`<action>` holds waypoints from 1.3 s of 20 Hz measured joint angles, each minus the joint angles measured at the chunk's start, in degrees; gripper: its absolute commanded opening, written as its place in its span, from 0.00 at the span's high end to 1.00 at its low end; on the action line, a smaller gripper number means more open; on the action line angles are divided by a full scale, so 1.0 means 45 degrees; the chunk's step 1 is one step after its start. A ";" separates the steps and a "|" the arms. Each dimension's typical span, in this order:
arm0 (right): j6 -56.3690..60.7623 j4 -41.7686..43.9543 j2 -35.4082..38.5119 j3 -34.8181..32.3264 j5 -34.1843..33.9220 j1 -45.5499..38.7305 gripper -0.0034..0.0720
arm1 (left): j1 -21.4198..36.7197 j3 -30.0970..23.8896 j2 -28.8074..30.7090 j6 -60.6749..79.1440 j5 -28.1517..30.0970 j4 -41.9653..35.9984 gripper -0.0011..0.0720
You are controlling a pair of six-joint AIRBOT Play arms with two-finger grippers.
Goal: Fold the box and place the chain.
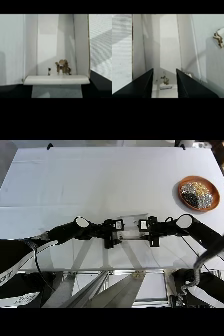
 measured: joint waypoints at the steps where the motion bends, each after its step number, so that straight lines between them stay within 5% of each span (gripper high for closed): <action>1: 0.0000 0.0019 -0.0005 -0.0010 -0.0019 0.0000 0.50 | 0.0000 0.0000 -0.0005 0.0000 0.0000 0.0005 0.80; 8: -0.0005 0.0029 0.0248 -0.0049 -0.0019 0.0005 0.51 | 0.0000 0.0000 0.0000 -0.0015 -0.0039 0.0005 0.80; 10: 0.0097 0.0015 0.0763 -0.0053 0.0029 0.0000 0.85 | 0.0000 0.0000 -0.0005 -0.0049 -0.0015 -0.0005 0.80; 11: 0.0384 -0.0044 0.1137 -0.0053 0.0068 0.0005 0.93 | 0.0000 0.0000 -0.0005 -0.0044 0.0000 -0.0005 0.80; 13: 0.1535 -0.0481 0.1977 -0.0053 0.0160 0.0005 0.93 | 0.0000 0.0000 0.0000 -0.0044 0.0005 -0.0005 0.80; 21: 1.3512 -0.4352 0.4415 -0.0058 0.0578 -0.0257 0.93 | 0.0000 0.0000 -0.0005 -0.0015 0.0000 0.0000 0.80; 26: 1.8826 -0.5901 0.4721 -0.0058 0.1326 -0.2929 0.93 | 0.0000 0.0000 -0.0005 -0.0015 -0.0005 0.0005 0.80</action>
